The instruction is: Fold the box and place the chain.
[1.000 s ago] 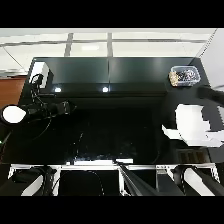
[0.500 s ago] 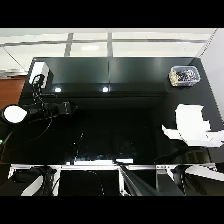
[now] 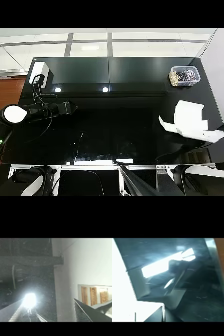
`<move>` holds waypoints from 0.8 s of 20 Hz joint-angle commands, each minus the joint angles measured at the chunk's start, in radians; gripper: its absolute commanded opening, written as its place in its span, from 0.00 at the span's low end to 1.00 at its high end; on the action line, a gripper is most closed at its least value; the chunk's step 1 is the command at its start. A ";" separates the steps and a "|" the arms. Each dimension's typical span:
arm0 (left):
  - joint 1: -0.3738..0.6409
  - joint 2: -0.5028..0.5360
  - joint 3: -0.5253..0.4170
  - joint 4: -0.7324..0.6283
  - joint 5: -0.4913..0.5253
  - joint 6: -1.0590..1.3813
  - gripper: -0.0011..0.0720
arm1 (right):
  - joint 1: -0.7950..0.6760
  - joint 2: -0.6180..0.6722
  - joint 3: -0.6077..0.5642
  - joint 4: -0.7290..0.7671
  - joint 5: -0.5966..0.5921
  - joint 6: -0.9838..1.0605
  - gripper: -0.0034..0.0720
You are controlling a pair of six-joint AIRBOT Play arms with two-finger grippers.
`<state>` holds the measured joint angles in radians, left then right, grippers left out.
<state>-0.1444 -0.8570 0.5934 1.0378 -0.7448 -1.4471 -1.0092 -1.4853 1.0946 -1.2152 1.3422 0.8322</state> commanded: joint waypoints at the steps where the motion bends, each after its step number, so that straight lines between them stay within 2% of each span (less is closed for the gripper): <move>1: -0.001 0.000 0.000 -0.005 0.005 0.000 0.99 | 0.095 0.060 -0.006 0.055 0.047 -0.021 0.07; 5: -0.001 0.000 0.000 -0.010 0.003 0.000 0.99 | 0.283 0.240 -0.085 0.281 -0.009 -0.011 0.07; 8: -0.007 -0.001 0.000 -0.084 -0.008 0.001 0.99 | 0.471 0.396 -0.249 0.367 -0.096 0.013 0.07; 10: -0.044 -0.005 0.000 -0.097 -0.008 0.003 0.99 | 0.607 0.507 -0.390 0.494 -0.232 0.019 0.07; 12: -0.094 -0.025 0.000 -0.097 0.015 0.006 0.99 | 0.760 0.601 -0.534 0.629 -0.426 0.042 0.07; 16: -0.143 -0.132 0.021 -0.127 0.050 0.008 0.99 | 1.079 0.635 -0.722 0.827 -0.763 0.094 0.07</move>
